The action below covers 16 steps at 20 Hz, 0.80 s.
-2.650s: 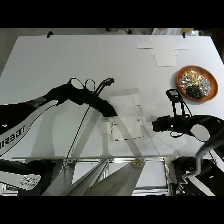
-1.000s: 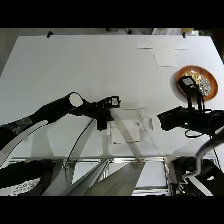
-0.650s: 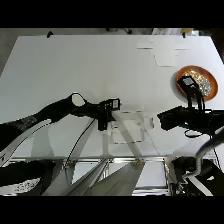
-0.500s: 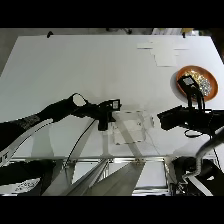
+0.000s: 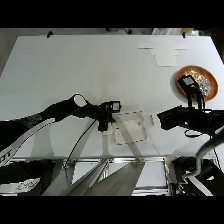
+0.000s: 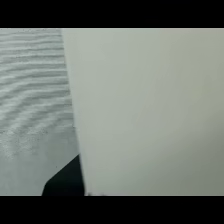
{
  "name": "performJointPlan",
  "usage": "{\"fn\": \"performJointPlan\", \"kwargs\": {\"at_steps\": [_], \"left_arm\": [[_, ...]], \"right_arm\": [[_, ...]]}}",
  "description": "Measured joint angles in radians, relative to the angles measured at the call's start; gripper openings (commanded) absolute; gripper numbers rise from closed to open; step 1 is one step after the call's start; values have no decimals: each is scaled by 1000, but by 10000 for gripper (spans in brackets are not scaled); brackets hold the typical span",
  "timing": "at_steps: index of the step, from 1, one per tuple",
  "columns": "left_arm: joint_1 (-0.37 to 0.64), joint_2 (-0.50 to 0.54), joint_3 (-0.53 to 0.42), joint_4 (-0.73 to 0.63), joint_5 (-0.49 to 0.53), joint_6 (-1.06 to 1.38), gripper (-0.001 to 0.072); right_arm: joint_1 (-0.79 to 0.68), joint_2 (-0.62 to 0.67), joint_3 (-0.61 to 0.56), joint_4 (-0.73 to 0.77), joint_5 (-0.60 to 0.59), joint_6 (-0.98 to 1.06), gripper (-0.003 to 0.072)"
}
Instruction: Fold the box and place the chain.
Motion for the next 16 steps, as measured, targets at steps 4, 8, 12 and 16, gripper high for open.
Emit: {"fn": "performJointPlan", "kwargs": {"at_steps": [4, 8, 12, 16], "left_arm": [[0, 0, 3, 12, 1, 8, -1], [0, -5, 47, 73, -37, 22, -1], [0, -27, 102, 124, -78, 24, 0], [0, -64, 121, 135, -104, 25, 1]], "right_arm": [[0, 0, 0, 0, -2, 0, 326], [0, 0, 0, 0, -3, 0, 326], [0, 0, 0, 0, -4, 0, 326], [0, 0, 0, 0, -4, 0, 326]]}}
